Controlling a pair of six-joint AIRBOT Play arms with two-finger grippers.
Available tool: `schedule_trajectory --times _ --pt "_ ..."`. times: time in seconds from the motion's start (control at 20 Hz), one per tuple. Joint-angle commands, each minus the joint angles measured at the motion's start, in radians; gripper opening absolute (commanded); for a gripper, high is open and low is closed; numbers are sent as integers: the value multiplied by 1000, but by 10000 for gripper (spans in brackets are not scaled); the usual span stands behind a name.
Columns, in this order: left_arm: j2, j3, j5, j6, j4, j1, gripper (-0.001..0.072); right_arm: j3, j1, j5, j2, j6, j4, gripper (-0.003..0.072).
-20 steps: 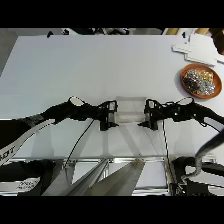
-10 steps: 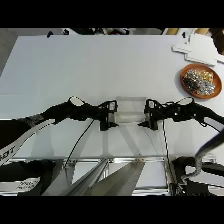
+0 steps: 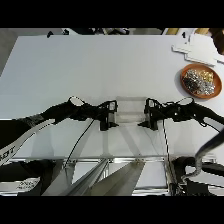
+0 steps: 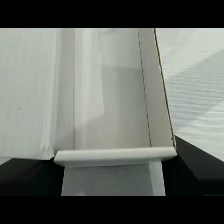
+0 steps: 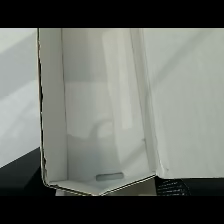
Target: Fold the box and place the chain.
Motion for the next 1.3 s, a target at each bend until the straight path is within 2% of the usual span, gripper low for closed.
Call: schedule_trajectory --times 0.0,0.1,0.2,0.3,0.4,0.75,0.95,1.0,1.1,1.2,1.25 --pt "0 0 1 1 0 0 83 1 -1 7 31 11 -6 554" --pt "0 0 1 1 0 0 83 1 0 -9 80 87 -57 555" --pt "0 0 1 1 0 0 83 1 0 -11 131 178 -169 559" --pt "0 0 1 1 0 0 83 1 0 -12 177 292 -255 660" --pt "0 0 1 1 0 0 83 1 0 -9 211 360 -311 686" --pt "0 0 1 1 0 0 83 1 -1 54 313 601 -535 683" --pt "0 0 1 1 0 0 83 1 -1 74 444 690 -642 635" --pt "0 0 1 1 0 0 83 1 0 87 479 692 -636 587" --pt "0 0 1 1 0 0 83 1 0 120 538 682 -563 414" --pt "0 0 1 1 0 0 83 1 0 138 567 647 -415 320" --pt "0 0 1 1 0 0 83 1 1 137 566 623 -330 233"
